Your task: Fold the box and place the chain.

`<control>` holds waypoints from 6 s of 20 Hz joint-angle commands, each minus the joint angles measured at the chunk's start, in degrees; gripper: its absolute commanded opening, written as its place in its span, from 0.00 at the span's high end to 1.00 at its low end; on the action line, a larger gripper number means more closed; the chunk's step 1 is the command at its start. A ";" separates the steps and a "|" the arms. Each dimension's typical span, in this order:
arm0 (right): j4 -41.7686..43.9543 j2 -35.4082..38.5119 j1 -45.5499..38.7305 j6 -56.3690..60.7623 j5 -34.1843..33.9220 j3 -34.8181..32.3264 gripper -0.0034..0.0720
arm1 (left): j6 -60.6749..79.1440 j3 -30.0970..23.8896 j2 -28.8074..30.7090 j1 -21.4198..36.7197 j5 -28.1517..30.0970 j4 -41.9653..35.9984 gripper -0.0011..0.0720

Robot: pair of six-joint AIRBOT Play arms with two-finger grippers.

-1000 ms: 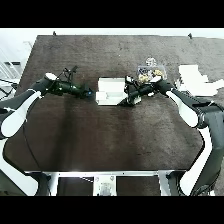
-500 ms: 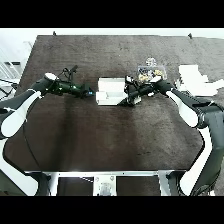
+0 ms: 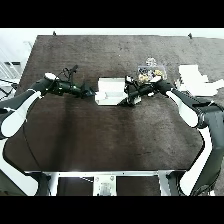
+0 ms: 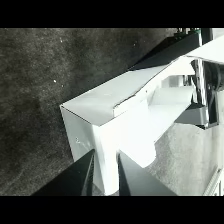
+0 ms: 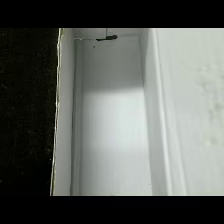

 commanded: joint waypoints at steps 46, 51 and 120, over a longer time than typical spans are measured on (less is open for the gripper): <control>0.00 -0.02 0.00 0.00 0.02 0.04 0.25 | -32.65 12.22 0.04 -9.99 -1.18 26.53 0.47; 0.02 -0.02 0.00 0.02 0.02 0.04 0.25 | -39.60 15.37 0.02 -12.72 -0.59 34.16 0.47; 0.00 -0.02 0.00 0.00 0.02 0.04 0.25 | -55.56 42.56 -18.47 -21.42 -24.46 58.55 0.96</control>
